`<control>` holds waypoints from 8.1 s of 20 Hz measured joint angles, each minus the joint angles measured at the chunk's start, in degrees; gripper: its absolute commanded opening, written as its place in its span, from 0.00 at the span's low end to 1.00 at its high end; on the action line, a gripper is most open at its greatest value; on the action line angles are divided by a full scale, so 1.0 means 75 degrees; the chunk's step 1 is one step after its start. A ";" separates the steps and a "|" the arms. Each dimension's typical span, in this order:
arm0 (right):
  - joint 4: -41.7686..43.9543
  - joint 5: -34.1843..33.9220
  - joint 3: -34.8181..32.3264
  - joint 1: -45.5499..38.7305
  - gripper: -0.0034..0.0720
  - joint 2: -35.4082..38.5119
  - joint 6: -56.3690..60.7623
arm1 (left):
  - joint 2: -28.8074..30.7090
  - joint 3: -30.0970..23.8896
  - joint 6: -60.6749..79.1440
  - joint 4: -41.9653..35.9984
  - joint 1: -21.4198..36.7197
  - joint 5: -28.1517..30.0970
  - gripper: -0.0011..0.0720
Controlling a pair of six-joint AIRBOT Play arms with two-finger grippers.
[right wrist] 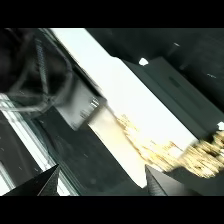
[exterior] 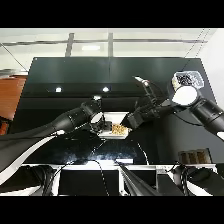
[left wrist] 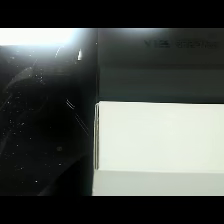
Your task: Fold the box and place the chain.
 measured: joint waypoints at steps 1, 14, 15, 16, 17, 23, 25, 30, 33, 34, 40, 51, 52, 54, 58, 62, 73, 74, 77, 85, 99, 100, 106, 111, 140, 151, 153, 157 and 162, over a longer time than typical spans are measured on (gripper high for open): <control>-0.0154 0.0213 0.0000 -0.0236 0.86 0.0064 -0.0058 | 0.0000 0.0000 0.0000 0.0000 0.0000 0.0000 0.06; -0.1451 -0.1343 -0.1443 -0.0612 0.99 -0.0513 -0.5313 | 0.0000 0.0000 -0.0003 -0.0003 0.0000 0.0000 0.06; -0.1355 -0.1521 -0.1475 -0.0525 0.99 -0.0659 -0.5776 | 0.0000 0.0000 -0.0003 -0.0003 0.0000 0.0000 0.06; -0.1265 -0.1676 -0.1495 -0.0458 0.99 -0.0790 -0.6175 | 0.0000 0.0000 -0.0003 -0.0003 0.0000 0.0000 0.06; -0.1180 -0.1804 -0.1515 -0.0396 0.99 -0.0915 -0.6525 | 0.0000 0.0000 -0.0003 -0.0003 0.0000 0.0003 0.06; -0.0597 -0.2133 -0.1550 -0.0216 0.99 -0.1352 -0.7848 | 0.0000 0.0000 -0.0012 -0.0003 0.0000 0.0006 0.06; -0.0516 -0.2177 -0.1550 -0.0157 0.99 -0.1472 -0.8061 | 0.0000 0.0000 -0.0015 -0.0003 0.0000 0.0006 0.06; -0.0379 -0.2471 -0.1550 -0.0009 0.99 -0.1667 -0.8271 | 0.0000 0.0000 -0.0017 -0.0006 0.0000 0.0009 0.06; -0.0361 -0.2771 -0.1547 0.0181 0.81 -0.1728 -0.8300 | 0.0000 0.0000 -0.0020 -0.0006 0.0000 0.0009 0.06; -0.0364 -0.2885 -0.1550 0.0239 0.64 -0.1740 -0.8297 | 0.0000 0.0000 -0.0020 -0.0006 0.0000 0.0012 0.06; -0.0396 -0.2938 -0.1553 0.0373 0.12 -0.1751 -0.7936 | 0.0000 0.0000 -0.0038 -0.0006 0.0000 0.0009 0.06; -0.0431 -0.2614 -0.1553 -0.0114 0.07 -0.0577 -0.6790 | 0.0000 0.0000 -0.0023 -0.0006 0.0000 0.0012 0.06; -0.0437 -0.2506 -0.1553 -0.0198 0.07 -0.0358 -0.6633 | 0.0000 0.0000 -0.0023 -0.0006 0.0000 0.0012 0.06; -0.0431 -0.2235 -0.1524 -0.0332 0.07 0.0122 -0.6239 | 0.0000 0.0000 -0.0023 -0.0006 0.0000 0.0015 0.06; -0.0073 -0.1495 -0.1204 -0.0434 0.07 0.0956 -0.5473 | 0.0000 0.0000 -0.0023 -0.0006 0.0000 0.0015 0.06; 0.1061 -0.1113 -0.0956 -0.0201 0.07 0.1207 -0.4928 | 0.0000 0.0000 -0.0023 -0.0006 0.0000 0.0015 0.06; 0.1763 -0.1778 -0.0871 0.0813 0.22 0.0032 -0.3876 | 0.0000 0.0000 -0.0020 -0.0006 0.0000 0.0026 0.06; 0.1740 -0.1754 -0.0871 0.0825 0.72 -0.0003 -0.3818 | 0.0000 0.0000 -0.0020 -0.0006 0.0000 0.0026 0.06; 0.1679 -0.1539 -0.0871 0.0755 0.93 -0.0061 -0.3739 | 0.0000 0.0000 -0.0020 -0.0006 0.0000 0.0026 0.06; 0.1131 0.0498 -0.0871 -0.1431 0.93 0.0673 -0.3083 | 0.0000 0.0000 -0.0020 -0.0009 0.0000 0.0026 0.06; -0.0303 0.1440 -0.0868 -0.3622 0.99 0.1338 -0.1530 | 0.1046 0.0230 0.0425 -0.0172 0.0000 -0.0017 1.00; -0.0294 0.1434 -0.0868 -0.3625 0.99 0.1341 -0.1434 | 0.1361 0.0242 0.0711 -0.0154 0.0000 -0.0137 1.00; -0.0816 0.0810 -0.0554 -0.2914 0.99 0.1262 -0.0128 | 0.3547 -0.0262 0.2815 -0.0108 0.0312 -0.1058 1.00; -0.1309 0.0154 0.1489 -0.1314 0.99 -0.0073 0.0714 | 0.5013 -0.1760 0.3975 -0.0991 0.2253 -0.0729 1.00; -0.2060 0.1816 0.3404 0.1425 0.99 -0.2754 -0.1533 | 0.5447 -0.3284 0.5980 -0.3611 0.3952 0.0219 0.97; -0.2218 0.2075 0.3375 0.1795 0.99 -0.3025 -0.1990 | 0.5447 -0.3284 0.5980 -0.3401 0.3952 0.0221 0.97; -0.2232 0.2078 0.3375 0.1833 0.99 -0.3028 -0.2025 | 0.5447 -0.3284 0.5980 -0.3378 0.3952 0.0224 0.97; -0.2244 0.2072 0.3267 0.1900 0.99 -0.3028 -0.2052 | 0.5447 -0.3287 0.5980 -0.3363 0.3952 0.0230 0.97; -0.2261 0.1999 0.3130 0.1923 0.99 -0.3028 -0.2072 | 0.5447 -0.3284 0.5945 -0.3354 0.3952 0.0227 0.97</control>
